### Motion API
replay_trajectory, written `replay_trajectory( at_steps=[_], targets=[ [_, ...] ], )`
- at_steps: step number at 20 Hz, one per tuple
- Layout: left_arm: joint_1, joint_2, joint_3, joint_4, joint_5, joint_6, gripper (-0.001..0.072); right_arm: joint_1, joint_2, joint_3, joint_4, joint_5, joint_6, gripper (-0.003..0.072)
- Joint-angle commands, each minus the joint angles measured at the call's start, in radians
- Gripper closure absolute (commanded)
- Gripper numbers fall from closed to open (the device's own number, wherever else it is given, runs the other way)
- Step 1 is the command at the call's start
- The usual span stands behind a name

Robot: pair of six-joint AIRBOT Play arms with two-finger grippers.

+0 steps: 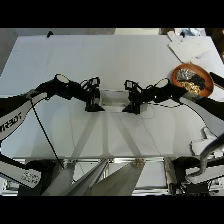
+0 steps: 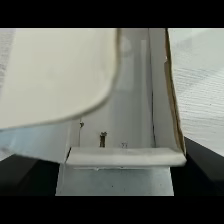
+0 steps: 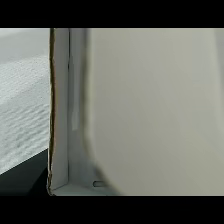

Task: Fold the box and place the chain.

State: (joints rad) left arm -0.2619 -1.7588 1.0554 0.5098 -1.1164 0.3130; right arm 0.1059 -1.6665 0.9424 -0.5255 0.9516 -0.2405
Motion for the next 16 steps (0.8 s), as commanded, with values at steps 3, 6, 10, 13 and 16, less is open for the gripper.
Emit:
replay_trajectory(
  at_steps=[3,6,10,13,16],
  targets=[
    [-0.002,-0.001,0.001,0.022,-0.011,0.001,0.0331,0.0,0.0,0.0,0.0,0.002,-0.001,0.0272],
    [-0.002,-0.002,0.001,0.037,-0.034,0.0,0.0331,0.0,0.0,0.0,0.0,0.002,-0.001,0.0272],
    [-0.002,-0.002,0.001,0.037,-0.04,0.0,0.033,0.0,0.0,0.0,0.0,0.002,-0.001,0.0272],
    [-0.002,-0.002,0.001,0.037,-0.04,0.0,0.0329,0.0,0.0,0.0,0.0,0.002,-0.001,0.0272],
    [-0.002,-0.002,0.001,0.037,-0.04,0.0,0.0313,0.0,0.0,0.0,0.0,0.002,-0.001,0.0272]
  ],
)
